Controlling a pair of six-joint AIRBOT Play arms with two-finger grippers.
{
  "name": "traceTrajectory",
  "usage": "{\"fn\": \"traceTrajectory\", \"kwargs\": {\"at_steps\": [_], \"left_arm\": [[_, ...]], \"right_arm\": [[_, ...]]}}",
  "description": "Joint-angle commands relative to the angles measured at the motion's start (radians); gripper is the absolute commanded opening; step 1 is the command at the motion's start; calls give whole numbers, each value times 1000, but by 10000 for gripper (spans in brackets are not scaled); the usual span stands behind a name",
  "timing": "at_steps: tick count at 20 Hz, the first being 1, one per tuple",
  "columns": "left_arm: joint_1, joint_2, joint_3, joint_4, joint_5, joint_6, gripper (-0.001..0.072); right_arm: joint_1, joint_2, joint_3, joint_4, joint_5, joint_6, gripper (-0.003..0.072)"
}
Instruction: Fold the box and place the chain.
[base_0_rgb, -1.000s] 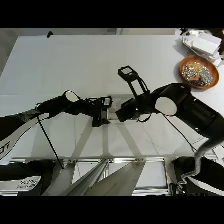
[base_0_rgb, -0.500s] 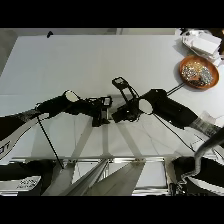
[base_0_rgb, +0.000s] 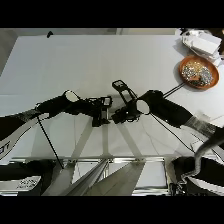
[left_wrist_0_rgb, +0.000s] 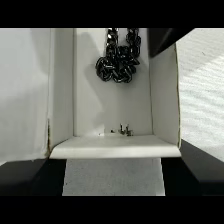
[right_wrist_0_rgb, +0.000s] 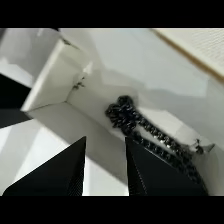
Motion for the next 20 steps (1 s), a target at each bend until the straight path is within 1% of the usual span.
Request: {"fn": "traceTrajectory", "kwargs": {"at_steps": [1, 3, 5, 6, 8, 11, 13, 14, 17, 20], "left_arm": [[1, 1, 0, 0, 0, 0, 151], [1, 1, 0, 0, 0, 0, 151], [1, 1, 0, 0, 0, 0, 151], [1, 1, 0, 0, 0, 0, 151], [1, 1, 0, 0, 0, 0, 151], [1, 1, 0, 0, 0, 0, 151], [1, 1, 0, 0, 0, 0, 151], [1, 1, 0, 0, 0, 0, 151], [1, 1, 0, 0, 1, 0, 151], [1, 1, 0, 0, 0, 0, 151]], "right_arm": [[-31, 101, 3, -61, 71, 1, 274], [-99, 196, 3, -120, 144, 11, 274], [-204, 271, 3, -169, 205, 11, 274], [-272, 292, 3, -190, 231, 11, 274], [-416, 293, 3, -217, 266, 2, 275], [-639, 259, 3, -224, 237, -35, 273], [-731, 212, 3, -211, 238, -75, 272], [-748, 182, 3, -211, 239, -87, 271], [-736, 74, 3, -187, 216, -102, 273], [-718, -21, 3, -105, 157, -102, 278]]}}
